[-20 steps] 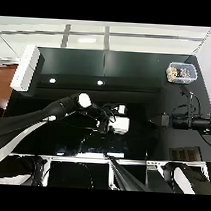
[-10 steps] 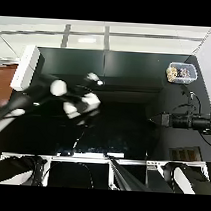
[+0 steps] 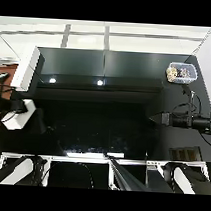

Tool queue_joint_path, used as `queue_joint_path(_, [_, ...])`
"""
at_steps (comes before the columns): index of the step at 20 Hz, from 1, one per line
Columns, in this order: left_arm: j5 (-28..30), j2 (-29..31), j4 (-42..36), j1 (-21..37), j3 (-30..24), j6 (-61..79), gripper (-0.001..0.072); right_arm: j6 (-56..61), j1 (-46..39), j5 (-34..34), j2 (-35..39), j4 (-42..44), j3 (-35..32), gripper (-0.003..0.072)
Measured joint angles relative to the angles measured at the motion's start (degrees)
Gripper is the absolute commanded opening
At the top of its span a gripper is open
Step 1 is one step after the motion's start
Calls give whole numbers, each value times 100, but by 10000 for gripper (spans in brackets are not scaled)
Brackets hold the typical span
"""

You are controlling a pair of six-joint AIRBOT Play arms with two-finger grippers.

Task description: Fold the box and place the chain.

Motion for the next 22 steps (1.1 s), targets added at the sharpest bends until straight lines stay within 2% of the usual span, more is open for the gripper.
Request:
queue_joint_path(3, [490,9,-463,835,-28,505,333,-2,0,-168,0,7,0,25])
queue_joint_path(7, [1141,-205,-918,1268,48,1493,333,0,0,-466,0,11,0,26])
queue_joint_path(13, [1620,-809,-1519,1392,337,2743,333,59,0,-767,0,15,0,25])
queue_joint_path(20, [1762,-1386,-1982,1180,643,3178,336,140,0,-894,-2,17,0,25])
queue_joint_path(21, [1775,-1449,-2000,1134,656,3202,395,149,0,-905,-2,24,0,26])
queue_joint_path(22, [1821,-1506,-2002,1097,662,3215,555,181,0,-909,-2,24,0,25])
